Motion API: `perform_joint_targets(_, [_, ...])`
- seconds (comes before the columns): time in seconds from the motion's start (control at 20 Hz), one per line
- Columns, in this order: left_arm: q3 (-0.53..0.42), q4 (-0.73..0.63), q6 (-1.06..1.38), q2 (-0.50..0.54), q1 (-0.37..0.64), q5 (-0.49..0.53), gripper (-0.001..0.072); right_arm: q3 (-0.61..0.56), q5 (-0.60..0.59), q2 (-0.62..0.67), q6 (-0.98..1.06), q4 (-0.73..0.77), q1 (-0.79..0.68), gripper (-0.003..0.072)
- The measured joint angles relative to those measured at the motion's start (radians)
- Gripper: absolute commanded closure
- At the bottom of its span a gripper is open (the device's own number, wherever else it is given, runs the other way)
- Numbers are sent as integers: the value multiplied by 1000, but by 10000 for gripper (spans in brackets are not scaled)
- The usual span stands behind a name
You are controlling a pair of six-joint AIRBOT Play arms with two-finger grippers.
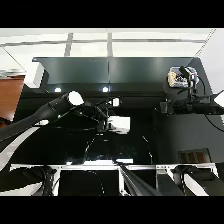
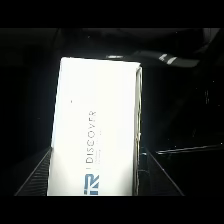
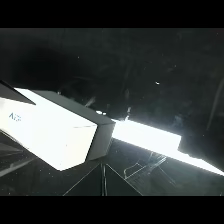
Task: Fold the box and place the chain.
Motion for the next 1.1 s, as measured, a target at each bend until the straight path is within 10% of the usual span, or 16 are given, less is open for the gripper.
perform_joint_targets(1.1, [63, 23, -60, -11, -20, -33, -2, 0, -5, 0, 0, -1, 0, 675])
